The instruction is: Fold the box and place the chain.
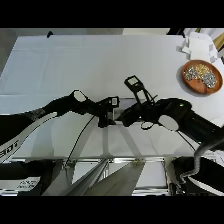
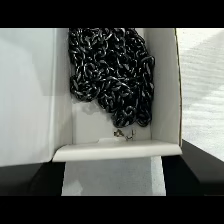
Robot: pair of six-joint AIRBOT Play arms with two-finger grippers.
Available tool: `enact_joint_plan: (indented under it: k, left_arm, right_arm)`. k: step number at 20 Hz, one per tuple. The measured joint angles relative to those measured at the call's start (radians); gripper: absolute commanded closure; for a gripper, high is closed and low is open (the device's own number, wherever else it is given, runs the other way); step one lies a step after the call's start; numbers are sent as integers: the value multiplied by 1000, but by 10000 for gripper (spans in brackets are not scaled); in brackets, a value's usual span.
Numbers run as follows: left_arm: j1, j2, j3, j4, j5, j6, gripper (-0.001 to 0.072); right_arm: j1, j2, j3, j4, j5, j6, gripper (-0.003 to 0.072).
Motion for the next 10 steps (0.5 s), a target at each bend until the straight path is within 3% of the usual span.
enact_joint_plan:
  k: [1,7,10]
  left_arm:
    - [0,0,0,0,0,0,399]
    - [0,0,0,0,0,0,399]
    - [0,0,0,0,0,0,399]
  right_arm:
    - [-18,22,0,-3,18,0,531]
    - [-220,117,0,-68,152,2,527]
    - [-334,108,-15,-83,160,2,478]
